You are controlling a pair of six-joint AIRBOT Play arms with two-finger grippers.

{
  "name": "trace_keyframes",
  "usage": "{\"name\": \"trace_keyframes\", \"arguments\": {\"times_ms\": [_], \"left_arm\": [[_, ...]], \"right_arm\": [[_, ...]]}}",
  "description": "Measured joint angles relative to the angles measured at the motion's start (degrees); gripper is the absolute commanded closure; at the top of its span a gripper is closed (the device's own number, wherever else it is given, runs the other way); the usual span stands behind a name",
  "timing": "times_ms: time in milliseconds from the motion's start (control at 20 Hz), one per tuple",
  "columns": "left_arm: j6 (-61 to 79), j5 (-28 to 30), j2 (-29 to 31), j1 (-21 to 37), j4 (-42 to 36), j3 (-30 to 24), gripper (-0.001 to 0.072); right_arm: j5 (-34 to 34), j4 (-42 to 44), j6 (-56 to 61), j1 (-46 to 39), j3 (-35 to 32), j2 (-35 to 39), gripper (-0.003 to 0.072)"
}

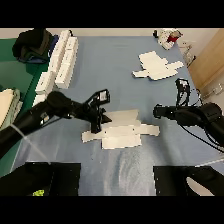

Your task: Fold the box.

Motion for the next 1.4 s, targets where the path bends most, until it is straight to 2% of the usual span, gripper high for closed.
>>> {"name": "trace_keyframes", "arguments": {"times_ms": [100,250,350,500,600,700,900,1000,1200,1400], "left_arm": [[1.8,7.9,3.5,-4.3,-0.5,-5.2,0.0702],[3.0,16.8,5.8,-9.8,-0.7,-10.4,0.0701],[3.3,20.4,6.4,-12.0,-0.9,-12.2,0.0702],[3.2,22.3,6.9,-12.6,-0.9,-12.7,0.0702],[2.8,20.1,6.5,-11.1,-0.9,-11.3,0.0702],[2.6,15.1,4.8,-8.9,-0.8,-8.6,0.0702],[1.9,3.7,-2.6,-4.0,-0.7,-1.8,0.0701],[1.7,-0.2,-6.3,-2.1,-0.9,1.2,0.07],[1.8,-4.1,-11.0,-0.5,-2.0,4.3,0.0698],[2.0,-5.5,-12.9,0.0,-2.6,5.1,0.0698]], "right_arm": [[0.0,0.0,0.6,0.0,0.1,0.0,0.0096],[0.1,-0.1,1.6,-0.1,0.1,0.0,0.0096],[0.1,-0.1,2.0,-0.1,0.1,0.0,0.0096],[0.2,0.0,2.3,-0.1,0.1,0.0,0.0096],[0.1,0.0,2.4,-0.1,0.1,0.0,0.0096],[0.2,0.3,2.5,-0.1,0.1,0.0,0.0097],[0.1,0.8,2.5,-0.1,0.1,0.0,0.0097],[0.2,1.0,2.5,-0.1,0.1,0.0,0.0097],[0.1,1.3,2.5,-0.1,0.1,0.0,0.0097],[0.1,1.4,2.5,-0.1,0.1,0.0,0.0097]]}}
